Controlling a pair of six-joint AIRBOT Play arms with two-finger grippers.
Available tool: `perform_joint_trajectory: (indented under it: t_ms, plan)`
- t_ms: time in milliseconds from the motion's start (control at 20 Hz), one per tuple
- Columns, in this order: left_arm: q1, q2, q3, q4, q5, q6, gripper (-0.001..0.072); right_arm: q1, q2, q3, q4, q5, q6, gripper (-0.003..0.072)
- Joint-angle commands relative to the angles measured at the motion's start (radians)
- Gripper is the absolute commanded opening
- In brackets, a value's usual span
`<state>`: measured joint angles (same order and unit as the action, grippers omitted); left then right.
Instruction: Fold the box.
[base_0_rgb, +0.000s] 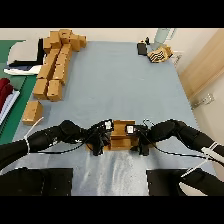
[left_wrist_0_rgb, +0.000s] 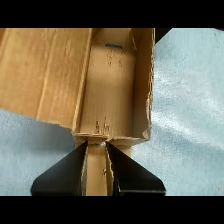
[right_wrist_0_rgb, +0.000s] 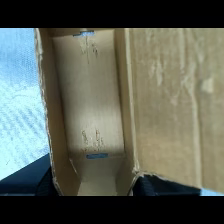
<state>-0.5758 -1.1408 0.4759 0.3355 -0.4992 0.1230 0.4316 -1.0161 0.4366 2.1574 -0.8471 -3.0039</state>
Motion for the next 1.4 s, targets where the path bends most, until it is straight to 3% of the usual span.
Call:
perform_joint_trajectory:
  t_ms: [0,450,500,600,950,1000,1050,1100,1150,1350]
  plan:
    - [-0.019,0.0,0.01,-0.007,0.002,0.0,0.0178,0.0,-0.001,0.001,0.0,0.0,0.0,0.05]
    - [-0.042,-0.027,0.011,-0.048,0.018,0.0,0.0181,0.0,-0.001,0.001,0.0,0.0,0.0,0.05]
    - [-0.042,-0.029,0.011,-0.047,0.018,0.0,0.0208,0.0,-0.001,0.001,0.0,0.0,0.0,0.05]
    - [-0.042,-0.031,0.011,-0.047,0.019,0.0,0.071,0.0,-0.001,0.001,0.0,0.0,0.0,0.05]
    - [-0.042,-0.031,0.011,-0.047,0.019,-0.001,0.0692,0.0,-0.001,0.001,0.0,0.0,0.0,0.05]
    - [-0.042,-0.031,0.011,-0.047,0.019,-0.009,0.0669,0.0,-0.001,0.001,0.0,0.0,0.0,0.05]
    - [-0.041,-0.029,0.011,-0.043,0.018,-0.012,0.0443,0.0,-0.001,0.001,0.0,0.0,0.0,0.05]
    - [-0.04,-0.018,0.011,-0.006,0.017,-0.013,0.0102,0.0,-0.001,0.001,0.0,0.0,0.0,0.05]
    - [-0.04,0.008,0.011,0.089,0.017,-0.056,0.0015,0.0,-0.001,0.001,0.0,0.0,0.0,0.05]
    - [-0.039,0.199,0.011,0.57,-0.034,-0.699,0.0015,0.0,0.0,0.001,0.0,0.0,0.0,0.05]
